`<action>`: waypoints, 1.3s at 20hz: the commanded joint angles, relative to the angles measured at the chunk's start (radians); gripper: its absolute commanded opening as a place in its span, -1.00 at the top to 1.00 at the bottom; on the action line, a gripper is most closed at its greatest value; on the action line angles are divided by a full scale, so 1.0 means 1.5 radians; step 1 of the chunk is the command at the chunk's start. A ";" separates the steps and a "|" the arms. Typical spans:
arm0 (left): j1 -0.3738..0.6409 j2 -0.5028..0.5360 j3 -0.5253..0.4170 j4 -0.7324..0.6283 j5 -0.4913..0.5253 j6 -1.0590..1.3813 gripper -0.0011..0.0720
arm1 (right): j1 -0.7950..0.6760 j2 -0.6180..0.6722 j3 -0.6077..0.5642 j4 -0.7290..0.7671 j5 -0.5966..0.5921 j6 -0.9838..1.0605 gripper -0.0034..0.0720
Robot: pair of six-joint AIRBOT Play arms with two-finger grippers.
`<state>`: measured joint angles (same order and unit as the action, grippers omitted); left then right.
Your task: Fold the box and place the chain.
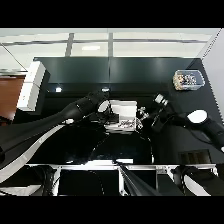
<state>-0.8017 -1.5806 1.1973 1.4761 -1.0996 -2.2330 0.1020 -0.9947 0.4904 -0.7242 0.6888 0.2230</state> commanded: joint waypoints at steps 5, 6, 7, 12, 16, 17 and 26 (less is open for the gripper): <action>0.000 -0.001 0.000 0.000 -0.001 0.000 0.89 | -0.021 0.112 0.263 -0.124 0.297 0.361 0.86; 0.000 -0.001 0.000 0.000 -0.001 0.000 0.89 | -0.021 0.112 0.304 -0.120 0.337 0.396 0.86; 0.000 -0.001 0.000 0.000 -0.001 0.000 0.89 | -0.021 0.112 0.344 -0.104 0.366 0.422 0.86; 0.000 -0.001 0.000 0.000 0.000 0.000 0.89 | -0.021 0.112 0.485 0.049 0.375 0.503 0.86; 0.000 -0.001 0.000 0.000 -0.001 0.000 0.89 | -0.019 0.112 0.530 0.170 0.366 0.507 0.86; 0.000 -0.001 0.000 0.000 -0.001 0.000 0.89 | -0.015 0.112 0.530 0.192 0.357 0.507 0.86; 0.000 -0.001 0.000 0.000 -0.001 0.000 0.89 | 0.076 0.060 0.513 0.117 0.366 0.542 0.86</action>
<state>-0.8017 -1.5806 1.1973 1.4754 -1.1007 -2.2330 0.1661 -0.8700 1.2747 -0.4538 1.2121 0.9989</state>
